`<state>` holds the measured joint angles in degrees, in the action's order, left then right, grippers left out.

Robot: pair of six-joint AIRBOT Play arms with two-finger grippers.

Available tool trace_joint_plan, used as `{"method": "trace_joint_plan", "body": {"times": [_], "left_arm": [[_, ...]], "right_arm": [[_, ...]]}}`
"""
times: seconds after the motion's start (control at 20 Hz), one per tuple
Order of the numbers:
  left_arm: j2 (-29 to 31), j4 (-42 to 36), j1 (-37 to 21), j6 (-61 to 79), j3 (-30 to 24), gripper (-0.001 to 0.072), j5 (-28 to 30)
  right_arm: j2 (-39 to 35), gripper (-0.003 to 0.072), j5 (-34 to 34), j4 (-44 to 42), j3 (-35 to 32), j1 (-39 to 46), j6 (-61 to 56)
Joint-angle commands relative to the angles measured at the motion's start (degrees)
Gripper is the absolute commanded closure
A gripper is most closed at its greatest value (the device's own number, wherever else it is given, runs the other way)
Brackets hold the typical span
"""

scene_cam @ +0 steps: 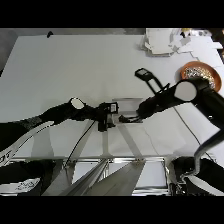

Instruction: Fold the box and place the chain.

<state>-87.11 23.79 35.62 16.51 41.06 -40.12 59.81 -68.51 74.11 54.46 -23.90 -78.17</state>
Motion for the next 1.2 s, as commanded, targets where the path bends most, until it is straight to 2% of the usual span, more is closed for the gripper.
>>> {"method": "trace_joint_plan", "body": {"times": [0.0,0.2,0.3,0.4,0.5,0.65,0.85,1.15], "left_arm": [[0.0,0.0,0.0,0.0,0.0,0.0438,0.0],[0.0,0.0,0.0,0.0,0.0,0.0438,0.0],[0.0,0.0,0.0,0.0,0.0,0.0438,0.0],[0.0,0.0,0.0,0.0,0.0,0.0438,0.0],[0.0,0.0,0.0,0.0,0.0,0.0438,0.0],[0.0,0.0,0.0,0.0,0.0,0.0438,0.0],[0.0,0.0,0.0,0.0,0.0,0.0438,0.0],[0.0,0.0,0.0,0.0,0.0,0.0438,0.0]], "right_arm": [[-1.9,0.0555,0.1,6.9,0.9,9.7,0.0],[2.3,0.0548,6.0,8.4,0.9,20.7,0.0],[5.8,0.0482,8.0,8.4,0.9,24.3,0.0],[9.7,0.0464,8.2,8.4,0.9,26.3,0.0],[13.1,0.041,9.2,8.4,0.9,26.8,0.1],[16.9,0.0408,12.2,8.4,0.9,26.8,0.3],[20.3,0.0408,12.8,9.4,0.9,26.8,0.3],[22.3,0.0408,15.1,10.1,0.9,26.8,0.5]]}}
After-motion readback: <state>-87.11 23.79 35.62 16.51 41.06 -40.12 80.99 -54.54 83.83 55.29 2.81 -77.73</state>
